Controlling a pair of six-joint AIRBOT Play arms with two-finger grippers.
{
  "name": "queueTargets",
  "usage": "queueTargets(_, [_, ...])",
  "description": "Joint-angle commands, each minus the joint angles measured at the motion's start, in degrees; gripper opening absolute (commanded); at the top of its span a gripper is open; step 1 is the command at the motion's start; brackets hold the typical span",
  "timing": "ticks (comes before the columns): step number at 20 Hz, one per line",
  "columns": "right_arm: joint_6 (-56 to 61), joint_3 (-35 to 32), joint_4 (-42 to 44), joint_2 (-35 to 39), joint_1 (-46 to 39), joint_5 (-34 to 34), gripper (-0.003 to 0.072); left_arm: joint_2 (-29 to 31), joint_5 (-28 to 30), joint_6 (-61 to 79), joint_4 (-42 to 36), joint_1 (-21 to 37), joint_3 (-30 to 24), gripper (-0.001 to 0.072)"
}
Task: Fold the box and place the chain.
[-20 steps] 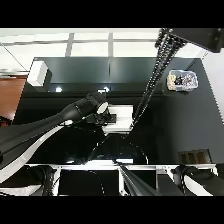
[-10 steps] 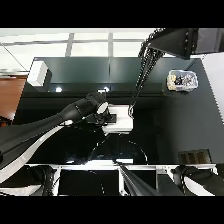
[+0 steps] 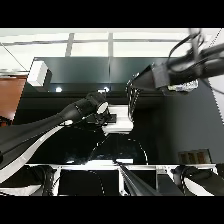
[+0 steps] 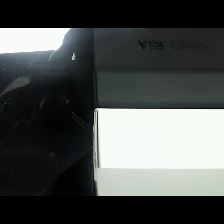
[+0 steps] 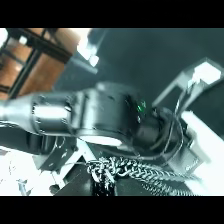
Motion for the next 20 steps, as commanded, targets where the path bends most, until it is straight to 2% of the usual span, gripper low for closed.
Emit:
queueTargets(1, [0.0,-6.2,-2.8,0.0,0.8,-2.0,0.0014,0.0,0.0,0.0,0.0,0.0,0.0,0.0028])
queueTargets(6, [0.0,-13.6,-3.1,0.0,1.0,-3.4,0.0015,0.0,0.0,0.0,0.0,0.0,0.0,0.0028])
queueTargets(8, [0.0,-18.4,-2.4,0.0,1.1,-7.3,0.0015,0.0,0.0,0.0,0.0,0.0,0.0,0.0028])
queueTargets(11, [0.0,-24.6,-2.4,-0.3,3.4,-16.6,0.0015,0.0,0.0,0.0,0.0,0.0,0.0,0.0029])
queueTargets(13, [0.0,-26.6,-2.6,-1.0,4.9,-19.3,0.0016,0.0,0.0,0.0,0.0,0.0,0.0,0.0028])
queueTargets(16, [0.0,-27.0,-4.0,-1.3,5.1,-19.3,0.0020,0.0,0.0,0.0,0.0,0.0,0.0,0.0029])
queueTargets(17, [0.0,-27.0,-4.3,-1.3,5.0,-19.1,0.0066,0.0,0.0,0.0,0.0,0.0,0.0,0.0028])
queueTargets(18, [0.0,-27.0,-4.2,-1.3,4.9,-18.8,0.0239,0.0,0.0,0.0,0.0,0.0,0.0,0.0029])
queueTargets(19, [0.0,-27.0,-4.3,-1.3,4.3,-18.0,0.0335,0.0,0.0,0.0,0.0,0.0,0.0,0.0029])
queueTargets(20, [-0.4,-27.0,-4.3,-1.1,3.1,-16.2,0.0335,0.0,0.0,0.0,0.0,0.0,0.0,0.0029])
